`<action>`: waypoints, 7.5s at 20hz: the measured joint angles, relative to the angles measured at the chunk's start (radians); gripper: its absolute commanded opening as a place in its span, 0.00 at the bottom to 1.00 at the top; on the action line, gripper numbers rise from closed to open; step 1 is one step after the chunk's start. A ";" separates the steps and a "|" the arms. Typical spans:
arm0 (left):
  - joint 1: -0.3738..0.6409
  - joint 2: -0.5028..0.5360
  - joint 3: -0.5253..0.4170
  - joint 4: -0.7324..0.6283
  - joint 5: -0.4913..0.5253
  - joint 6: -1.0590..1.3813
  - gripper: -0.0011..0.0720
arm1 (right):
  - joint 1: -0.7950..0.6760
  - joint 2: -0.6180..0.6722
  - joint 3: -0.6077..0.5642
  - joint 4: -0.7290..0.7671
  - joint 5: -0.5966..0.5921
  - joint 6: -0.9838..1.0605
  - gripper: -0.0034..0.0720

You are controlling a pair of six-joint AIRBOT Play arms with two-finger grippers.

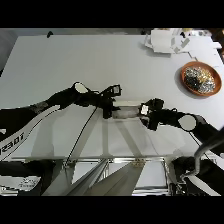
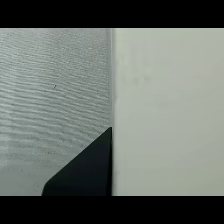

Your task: Fold the box and place the chain.

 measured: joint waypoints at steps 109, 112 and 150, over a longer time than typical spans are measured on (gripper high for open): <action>-0.110 0.193 -0.002 0.212 0.209 -0.452 0.02 | -0.215 -0.429 0.094 0.461 0.343 -0.733 0.63; -0.073 0.250 -0.002 0.347 0.059 -0.471 0.03 | -0.215 -0.429 0.094 0.461 0.343 -0.733 0.63; -0.016 0.159 -0.002 0.499 -0.061 -0.262 0.38 | -0.215 -0.429 0.094 0.461 0.343 -0.733 0.63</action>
